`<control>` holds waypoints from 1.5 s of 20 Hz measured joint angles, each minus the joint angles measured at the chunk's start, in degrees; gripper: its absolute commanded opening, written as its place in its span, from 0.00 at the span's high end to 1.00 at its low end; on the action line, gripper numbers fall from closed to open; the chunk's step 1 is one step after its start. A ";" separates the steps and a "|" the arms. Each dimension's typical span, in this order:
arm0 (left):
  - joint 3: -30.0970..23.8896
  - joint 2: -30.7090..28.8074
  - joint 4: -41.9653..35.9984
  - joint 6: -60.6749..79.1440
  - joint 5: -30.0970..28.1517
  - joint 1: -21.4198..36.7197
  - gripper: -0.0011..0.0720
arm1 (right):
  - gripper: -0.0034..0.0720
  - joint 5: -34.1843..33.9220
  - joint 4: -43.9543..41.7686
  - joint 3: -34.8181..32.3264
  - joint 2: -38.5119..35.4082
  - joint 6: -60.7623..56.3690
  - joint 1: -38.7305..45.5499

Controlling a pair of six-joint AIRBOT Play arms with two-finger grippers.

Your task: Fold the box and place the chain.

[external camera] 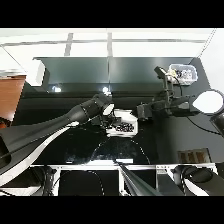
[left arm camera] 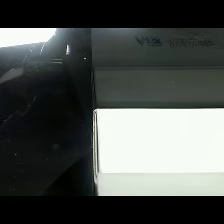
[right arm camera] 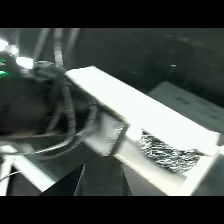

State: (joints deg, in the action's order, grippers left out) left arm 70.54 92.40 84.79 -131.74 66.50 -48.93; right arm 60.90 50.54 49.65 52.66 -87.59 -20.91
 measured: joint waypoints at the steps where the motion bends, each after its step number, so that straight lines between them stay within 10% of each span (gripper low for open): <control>1: 0.00 0.00 0.00 -0.02 -0.02 0.00 0.95 | 0.59 1.29 2.14 -0.09 0.07 -0.09 1.66; 12: 0.22 0.26 -0.46 -3.82 -1.16 0.46 0.94 | 0.59 6.21 16.04 -2.08 0.11 0.42 9.49; 15: 0.72 0.02 -0.63 -5.88 -1.36 0.52 0.41 | 0.59 4.83 16.59 -4.11 0.11 0.79 8.39; 23: 1.57 -11.15 10.58 -1.27 3.19 0.76 0.40 | 0.59 2.29 16.90 -6.93 0.11 1.05 7.65; 27: -7.04 -21.35 18.08 -0.07 8.61 5.77 0.40 | 0.59 2.14 16.81 -7.13 0.11 1.03 7.61; 30: -18.45 -27.02 9.40 5.46 2.14 13.94 0.41 | 0.59 1.92 16.06 -7.13 0.11 0.63 7.61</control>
State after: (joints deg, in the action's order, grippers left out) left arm 52.10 65.39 94.19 -126.28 68.64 -34.98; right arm 62.83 66.61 42.52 52.77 -86.96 -13.30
